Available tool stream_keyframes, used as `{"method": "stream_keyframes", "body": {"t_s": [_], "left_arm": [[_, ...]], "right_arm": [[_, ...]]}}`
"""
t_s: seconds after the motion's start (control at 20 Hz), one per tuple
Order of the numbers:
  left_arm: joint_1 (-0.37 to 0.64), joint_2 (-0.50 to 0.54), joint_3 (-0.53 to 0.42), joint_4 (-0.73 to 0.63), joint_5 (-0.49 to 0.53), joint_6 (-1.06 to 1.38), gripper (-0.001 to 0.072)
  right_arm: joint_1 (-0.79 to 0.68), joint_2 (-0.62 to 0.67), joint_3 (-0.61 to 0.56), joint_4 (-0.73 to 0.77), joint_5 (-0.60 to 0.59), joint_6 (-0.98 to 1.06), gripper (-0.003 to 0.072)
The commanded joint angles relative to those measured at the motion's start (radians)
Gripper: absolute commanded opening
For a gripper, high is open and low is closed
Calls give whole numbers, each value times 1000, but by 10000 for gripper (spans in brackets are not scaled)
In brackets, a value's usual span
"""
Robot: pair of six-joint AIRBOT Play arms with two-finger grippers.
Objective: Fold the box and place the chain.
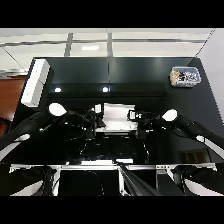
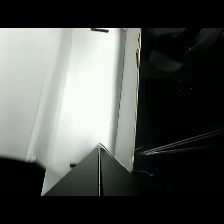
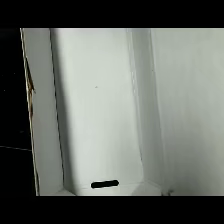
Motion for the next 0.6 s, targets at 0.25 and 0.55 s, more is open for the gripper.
{"method": "stream_keyframes", "body": {"t_s": [0.25, 0.55], "left_arm": [[388, 112, -9, 494, -135, -1289, 25], [584, -197, -39, 11, -355, -1126, 24]], "right_arm": [[0, 0, 1, 0, 1, 0, 238], [0, 0, 1, 0, 1, 0, 238]]}}
